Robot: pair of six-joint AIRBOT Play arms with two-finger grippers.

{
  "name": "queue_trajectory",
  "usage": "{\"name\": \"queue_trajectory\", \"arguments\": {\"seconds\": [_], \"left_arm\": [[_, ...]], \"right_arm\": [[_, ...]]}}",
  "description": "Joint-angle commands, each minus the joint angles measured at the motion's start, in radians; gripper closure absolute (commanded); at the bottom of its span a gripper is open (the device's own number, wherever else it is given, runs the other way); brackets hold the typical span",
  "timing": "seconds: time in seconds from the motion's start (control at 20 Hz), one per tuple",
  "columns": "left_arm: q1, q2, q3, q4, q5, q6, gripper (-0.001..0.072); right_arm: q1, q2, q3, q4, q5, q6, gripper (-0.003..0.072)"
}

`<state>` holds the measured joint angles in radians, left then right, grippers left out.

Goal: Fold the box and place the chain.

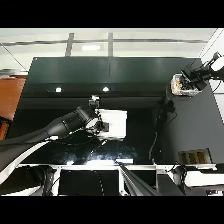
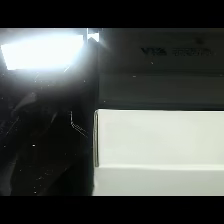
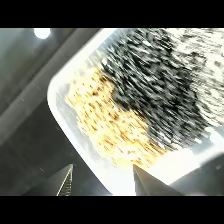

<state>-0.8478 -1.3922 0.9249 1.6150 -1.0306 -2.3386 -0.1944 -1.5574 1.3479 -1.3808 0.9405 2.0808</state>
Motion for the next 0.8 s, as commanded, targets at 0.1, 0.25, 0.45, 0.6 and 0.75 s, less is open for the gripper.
{"name": "queue_trajectory", "arguments": {"seconds": [0.1,0.25,0.45,0.6,0.75], "left_arm": [[0.000,0.000,0.001,0.001,-0.001,0.000,0.0678],[0.000,0.000,0.001,0.001,0.000,0.000,0.0678],[0.000,0.000,0.001,0.002,0.000,0.001,0.0678],[0.000,0.000,0.001,0.004,0.000,0.001,0.0678],[0.000,0.000,0.001,0.005,0.000,0.001,0.0679]], "right_arm": [[-0.011,-0.089,0.064,0.064,-0.003,0.070,0.0255],[-0.011,-0.095,0.064,0.062,0.012,0.070,0.0253],[-0.010,-0.113,0.064,0.061,0.027,0.071,0.0253],[-0.010,-0.127,0.064,0.047,0.024,0.071,0.0253],[-0.010,-0.145,0.064,0.037,0.021,0.071,0.0253]]}}
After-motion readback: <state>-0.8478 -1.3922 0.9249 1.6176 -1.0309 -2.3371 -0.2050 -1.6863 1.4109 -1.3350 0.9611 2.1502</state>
